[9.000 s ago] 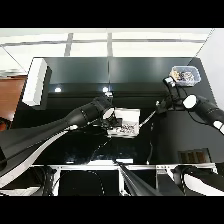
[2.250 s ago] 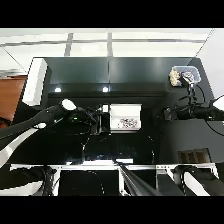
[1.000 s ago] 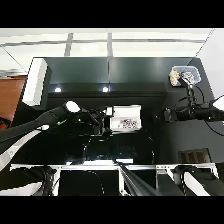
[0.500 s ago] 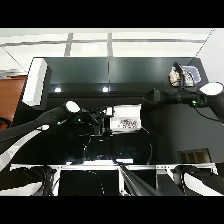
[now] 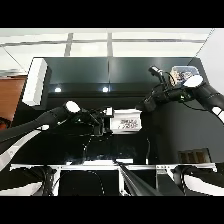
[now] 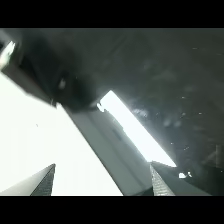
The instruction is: Fold the box and place the chain.
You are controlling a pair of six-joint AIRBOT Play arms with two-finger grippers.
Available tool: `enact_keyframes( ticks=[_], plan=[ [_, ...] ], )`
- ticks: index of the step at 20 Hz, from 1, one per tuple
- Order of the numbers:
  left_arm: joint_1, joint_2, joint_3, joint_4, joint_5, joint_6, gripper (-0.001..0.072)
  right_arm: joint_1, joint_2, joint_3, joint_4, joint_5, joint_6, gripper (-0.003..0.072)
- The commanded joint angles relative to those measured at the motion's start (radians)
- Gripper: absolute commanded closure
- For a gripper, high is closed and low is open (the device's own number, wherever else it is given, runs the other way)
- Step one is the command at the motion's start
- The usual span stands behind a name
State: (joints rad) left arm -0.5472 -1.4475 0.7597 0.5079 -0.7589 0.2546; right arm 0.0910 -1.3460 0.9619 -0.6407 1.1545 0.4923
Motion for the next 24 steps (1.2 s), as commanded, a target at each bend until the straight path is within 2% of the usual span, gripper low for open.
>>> enact_keyframes(
  ticks=[1,4,7,9,16,20,24],
  plan=[
    [0.000,-0.001,0.001,0.000,0.000,0.000,0.0382,0.010,-0.006,0.021,-0.030,0.095,-0.121,-0.0021],
    [0.000,-0.001,0.001,0.000,-0.001,0.000,0.0383,0.047,-0.006,0.020,-0.076,0.146,-0.159,-0.0021],
    [0.000,-0.001,0.001,0.000,-0.001,0.000,0.0382,0.100,-0.008,0.015,-0.158,0.049,-0.184,-0.0020],
    [0.000,-0.001,0.001,0.000,-0.001,0.000,0.0382,0.121,-0.006,0.016,-0.154,0.037,-0.222,-0.0021],
    [0.000,-0.001,0.001,0.000,-0.001,0.000,0.0382,0.127,0.121,0.000,-0.244,0.143,-0.090,-0.0020],
    [0.000,-0.001,0.001,0.000,-0.001,0.000,0.0382,0.156,0.121,-0.101,-0.191,-0.014,-0.251,-0.0021],
    [0.000,-0.001,0.001,0.000,-0.001,0.000,0.0382,0.187,0.119,-0.119,-0.204,-0.042,-0.277,-0.0021]
  ],
)
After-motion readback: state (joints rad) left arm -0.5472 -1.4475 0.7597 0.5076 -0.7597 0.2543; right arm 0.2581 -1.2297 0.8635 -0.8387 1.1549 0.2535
